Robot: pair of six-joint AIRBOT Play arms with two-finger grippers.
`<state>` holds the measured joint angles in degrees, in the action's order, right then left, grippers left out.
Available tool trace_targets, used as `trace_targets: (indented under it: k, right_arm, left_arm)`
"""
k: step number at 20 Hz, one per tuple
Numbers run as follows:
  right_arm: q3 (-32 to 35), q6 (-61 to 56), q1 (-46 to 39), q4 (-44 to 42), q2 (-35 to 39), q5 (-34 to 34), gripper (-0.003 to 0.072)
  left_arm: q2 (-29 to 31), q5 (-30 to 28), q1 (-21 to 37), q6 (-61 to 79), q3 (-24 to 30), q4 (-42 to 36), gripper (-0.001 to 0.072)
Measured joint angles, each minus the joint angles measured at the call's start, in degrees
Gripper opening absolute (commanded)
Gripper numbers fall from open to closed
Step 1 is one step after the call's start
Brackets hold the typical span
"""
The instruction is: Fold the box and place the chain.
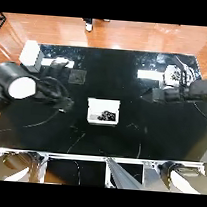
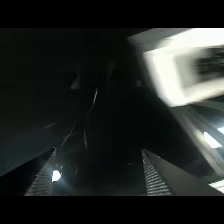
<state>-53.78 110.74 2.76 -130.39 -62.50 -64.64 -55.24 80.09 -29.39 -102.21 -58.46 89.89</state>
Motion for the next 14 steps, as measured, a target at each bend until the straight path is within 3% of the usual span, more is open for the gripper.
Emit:
trace_targets:
  k: [3,6,10,14]
  right_arm:
    - [-11.2,-0.9,7.2,4.0,-9.6,0.8,0.0701]
    - [-22.9,0.3,14.0,9.5,-21.3,-1.6,0.07]
    - [-31.2,4.9,20.7,12.1,-29.7,-5.3,0.07]
    - [-34.1,7.2,23.6,12.8,-32.0,-6.8,0.07]
  left_arm:
    - [1.7,-1.7,10.5,5.7,5.6,-9.3,0.0642]
    - [2.3,-4.9,16.3,10.4,11.4,-16.7,0.0641]
    - [2.6,-7.7,18.6,15.0,17.3,-21.1,0.0641]
    - [2.6,-9.4,19.2,17.9,19.4,-22.4,0.0641]
